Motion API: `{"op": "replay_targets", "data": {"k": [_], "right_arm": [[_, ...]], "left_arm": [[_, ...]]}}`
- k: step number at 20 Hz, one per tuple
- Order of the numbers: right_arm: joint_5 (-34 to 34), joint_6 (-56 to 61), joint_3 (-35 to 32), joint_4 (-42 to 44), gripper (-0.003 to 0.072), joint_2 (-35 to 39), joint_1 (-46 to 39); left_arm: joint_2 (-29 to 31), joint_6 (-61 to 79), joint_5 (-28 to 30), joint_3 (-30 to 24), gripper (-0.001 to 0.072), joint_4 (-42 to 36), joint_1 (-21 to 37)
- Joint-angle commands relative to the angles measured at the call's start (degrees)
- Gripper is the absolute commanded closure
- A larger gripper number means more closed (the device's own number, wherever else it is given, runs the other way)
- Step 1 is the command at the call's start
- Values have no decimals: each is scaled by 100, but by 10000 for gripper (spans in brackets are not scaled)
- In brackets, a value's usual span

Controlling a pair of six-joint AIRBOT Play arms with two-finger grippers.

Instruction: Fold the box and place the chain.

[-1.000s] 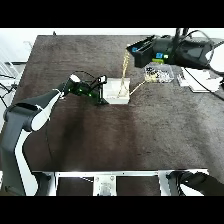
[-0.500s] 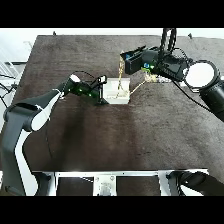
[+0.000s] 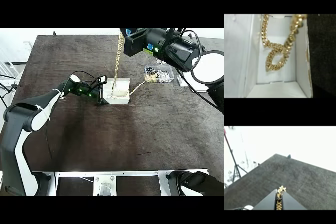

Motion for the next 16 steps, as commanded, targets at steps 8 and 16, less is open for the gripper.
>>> {"op": "replay_targets", "data": {"k": [8,16], "right_arm": [[-4,-4,-382,-295,674,-199,-44],[-949,264,-2065,-282,674,-1342,-466]], "left_arm": [[2,2,0,0,309,0,2],[2,2,0,0,309,0,2]]}}
